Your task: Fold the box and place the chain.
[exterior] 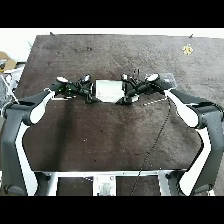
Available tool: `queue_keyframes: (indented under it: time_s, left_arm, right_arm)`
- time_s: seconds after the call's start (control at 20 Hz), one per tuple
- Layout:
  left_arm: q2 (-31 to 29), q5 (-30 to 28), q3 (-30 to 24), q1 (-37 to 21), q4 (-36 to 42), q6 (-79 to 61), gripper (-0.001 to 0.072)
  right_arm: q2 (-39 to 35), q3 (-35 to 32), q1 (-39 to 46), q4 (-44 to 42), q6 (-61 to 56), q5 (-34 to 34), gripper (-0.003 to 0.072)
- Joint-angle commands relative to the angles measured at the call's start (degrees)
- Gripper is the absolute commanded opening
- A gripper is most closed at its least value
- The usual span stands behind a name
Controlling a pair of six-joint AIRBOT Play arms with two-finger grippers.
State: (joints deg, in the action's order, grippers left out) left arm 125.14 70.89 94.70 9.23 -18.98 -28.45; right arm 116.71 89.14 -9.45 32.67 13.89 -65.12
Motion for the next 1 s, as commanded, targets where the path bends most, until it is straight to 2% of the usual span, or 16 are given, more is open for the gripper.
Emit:
queue_keyframes:
  time_s: [0.0, 0.2, 0.55, 0.75, 0.8, 0.85, 0.9, 0.95]
  left_arm:
    - [-0.02, 0.02, 0.0, -0.04, -0.04, 0.07, 0.0224]
    - [-0.02, 0.04, 0.0, -0.04, -0.04, 0.07, 0.0224]
    - [-0.02, 0.02, 0.0, -0.04, -0.04, 0.07, 0.0224]
    - [-0.02, 0.02, 0.0, -0.04, -0.04, 0.07, 0.0223]
    - [-0.02, 0.02, 0.0, -0.04, -0.04, 0.07, 0.0224]
    - [-0.02, 0.04, 0.0, -0.04, -0.04, 0.07, 0.0224]
    - [-0.02, 0.02, 0.0, -0.04, -0.04, 0.07, 0.0224]
    - [-0.02, 0.04, 0.0, -0.04, -0.04, 0.07, 0.0223]
  right_arm:
    - [-0.68, 0.02, 0.11, 0.68, -1.09, -0.2, 0.0685]
    - [-3.45, 0.02, 0.11, 7.63, -5.51, 1.81, 0.0685]
    - [-10.8, 0.02, 0.13, 21.84, -16.94, 0.92, 0.0683]
    - [-15.67, 0.02, 0.13, 21.77, -23.06, 0.17, 0.0673]
    - [-16.15, 0.02, 0.13, 19.82, -23.12, -1.18, 0.0552]
    - [-16.35, 0.0, 0.11, 17.7, -23.12, -2.4, 0.0276]
    - [-16.28, -0.07, 0.11, 14.86, -23.12, -2.75, 0.0085]
    - [-15.96, -0.13, 0.11, 11.32, -23.06, -2.47, 0.0005]
